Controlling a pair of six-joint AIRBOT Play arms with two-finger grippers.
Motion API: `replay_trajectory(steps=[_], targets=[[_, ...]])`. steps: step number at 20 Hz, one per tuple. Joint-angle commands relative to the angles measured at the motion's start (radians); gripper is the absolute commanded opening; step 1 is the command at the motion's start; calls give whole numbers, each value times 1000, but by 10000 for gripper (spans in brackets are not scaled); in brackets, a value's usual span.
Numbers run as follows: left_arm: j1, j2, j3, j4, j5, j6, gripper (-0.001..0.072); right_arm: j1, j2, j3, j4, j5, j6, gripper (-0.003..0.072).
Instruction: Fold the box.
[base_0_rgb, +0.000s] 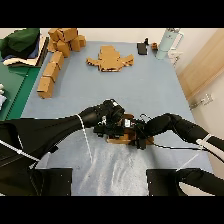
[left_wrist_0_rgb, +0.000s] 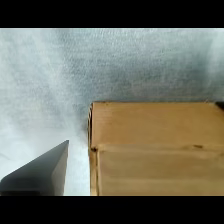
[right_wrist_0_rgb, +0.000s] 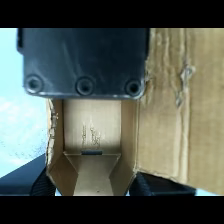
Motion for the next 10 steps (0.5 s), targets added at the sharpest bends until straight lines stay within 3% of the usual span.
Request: replay_trajectory(steps=[1, 10], targets=[[10, 1, 35, -19, -69, 26, 461, 0, 1, 0, -1, -1, 0, 547], [259, 0, 125, -373, -186, 259, 461, 0, 1, 0, -1, -1, 0, 547]])
